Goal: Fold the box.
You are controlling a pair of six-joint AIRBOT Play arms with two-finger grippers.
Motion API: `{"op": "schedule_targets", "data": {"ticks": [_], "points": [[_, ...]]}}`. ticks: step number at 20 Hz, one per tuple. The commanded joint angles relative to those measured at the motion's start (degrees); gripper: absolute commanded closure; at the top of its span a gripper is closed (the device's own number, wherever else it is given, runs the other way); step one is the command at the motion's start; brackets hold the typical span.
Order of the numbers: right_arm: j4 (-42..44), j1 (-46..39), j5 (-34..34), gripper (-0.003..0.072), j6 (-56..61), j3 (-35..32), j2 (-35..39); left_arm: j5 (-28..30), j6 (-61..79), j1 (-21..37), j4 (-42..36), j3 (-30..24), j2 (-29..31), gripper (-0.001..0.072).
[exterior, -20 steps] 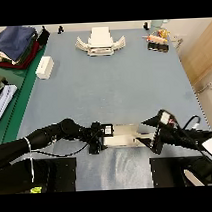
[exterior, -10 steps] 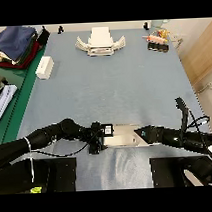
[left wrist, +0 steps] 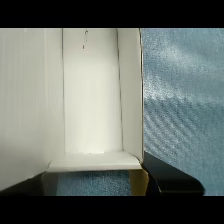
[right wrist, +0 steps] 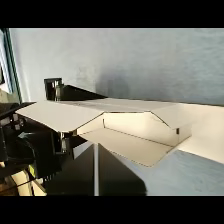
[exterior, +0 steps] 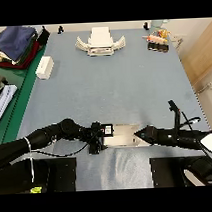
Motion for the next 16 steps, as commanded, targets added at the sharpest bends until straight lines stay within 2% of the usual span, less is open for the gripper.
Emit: {"op": "schedule_targets", "data": {"ticks": [1,3,7,10,16], "points": [[9.11,0.02,-4.83,0.068,-15.02,0.2,-7.8,0.02,0.02,0.0,0.02,0.0,-0.04,0.0289],[9.51,0.02,-7.28,0.068,-20.06,2.29,-15.08,0.02,0.02,0.0,0.02,0.0,-0.04,0.0289],[9.25,0.02,-6.12,0.0679,-30.05,12.0,-28.52,0.0,0.02,0.0,0.02,0.0,-0.04,0.0289],[4.63,0.04,-6.1,0.0679,-30.99,17.18,-36.65,0.02,0.02,0.0,0.02,0.0,-0.04,0.0289],[2.4,0.15,-6.1,0.0679,-34.58,17.53,-47.47,0.02,0.02,0.0,0.02,0.0,-0.04,0.0289]]}}
